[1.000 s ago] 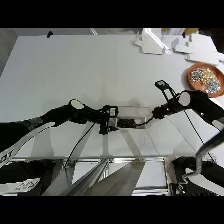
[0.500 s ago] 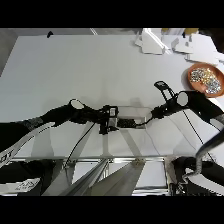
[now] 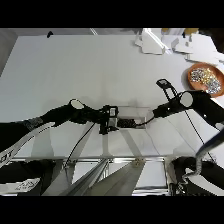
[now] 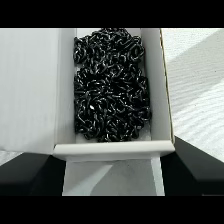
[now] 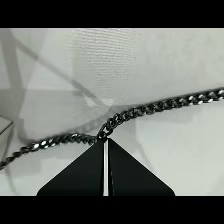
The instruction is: Fold the box and place the chain.
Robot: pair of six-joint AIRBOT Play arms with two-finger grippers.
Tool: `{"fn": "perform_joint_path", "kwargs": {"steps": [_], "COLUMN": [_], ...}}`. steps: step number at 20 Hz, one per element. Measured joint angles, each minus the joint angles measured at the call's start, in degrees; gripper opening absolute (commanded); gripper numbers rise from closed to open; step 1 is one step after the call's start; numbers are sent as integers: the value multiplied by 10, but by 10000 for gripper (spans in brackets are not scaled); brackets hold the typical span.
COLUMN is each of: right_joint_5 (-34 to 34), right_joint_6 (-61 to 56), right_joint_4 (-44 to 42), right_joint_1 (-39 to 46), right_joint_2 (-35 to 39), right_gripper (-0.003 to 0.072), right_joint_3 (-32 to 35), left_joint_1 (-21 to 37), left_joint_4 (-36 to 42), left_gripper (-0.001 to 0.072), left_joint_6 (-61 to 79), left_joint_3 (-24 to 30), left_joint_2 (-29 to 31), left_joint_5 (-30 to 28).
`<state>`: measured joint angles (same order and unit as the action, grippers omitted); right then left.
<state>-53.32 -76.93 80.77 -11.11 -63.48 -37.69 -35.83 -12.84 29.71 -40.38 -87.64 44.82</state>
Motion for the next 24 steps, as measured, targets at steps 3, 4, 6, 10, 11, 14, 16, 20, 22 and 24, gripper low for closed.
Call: {"fn": "perform_joint_path", "kwargs": {"steps": [3,4,6,10,11,14,16,20,22,24], "right_joint_5": [-22,-31,-49,-85,-94,-116,-119,-79,-45,-14], "right_joint_6": [0,0,15,85,103,153,176,197,200,204], "right_joint_4": [-3,-6,-29,-124,-152,-239,-279,-315,-322,-328], "right_joint_1": [0,0,0,0,0,-3,-21,-91,-126,-156], "right_joint_2": [48,66,105,184,199,231,240,241,228,207], "right_gripper": [15,15,15,15,15,15,15,15,15,15], "right_joint_3": [0,0,0,0,0,0,0,6,9,10], "left_joint_1": [0,0,0,0,0,0,0,0,0,0], "left_joint_4": [0,0,0,0,0,0,0,0,0,0], "left_gripper": [135,135,135,135,135,135,135,135,135,135], "left_joint_6": [0,0,0,0,0,0,0,0,0,0], "left_joint_3": [0,0,0,0,0,0,0,0,0,0], "left_joint_2": [0,0,0,0,0,0,0,0,0,0], "left_joint_5": [0,0,0,0,0,0,0,0,0,0]}}
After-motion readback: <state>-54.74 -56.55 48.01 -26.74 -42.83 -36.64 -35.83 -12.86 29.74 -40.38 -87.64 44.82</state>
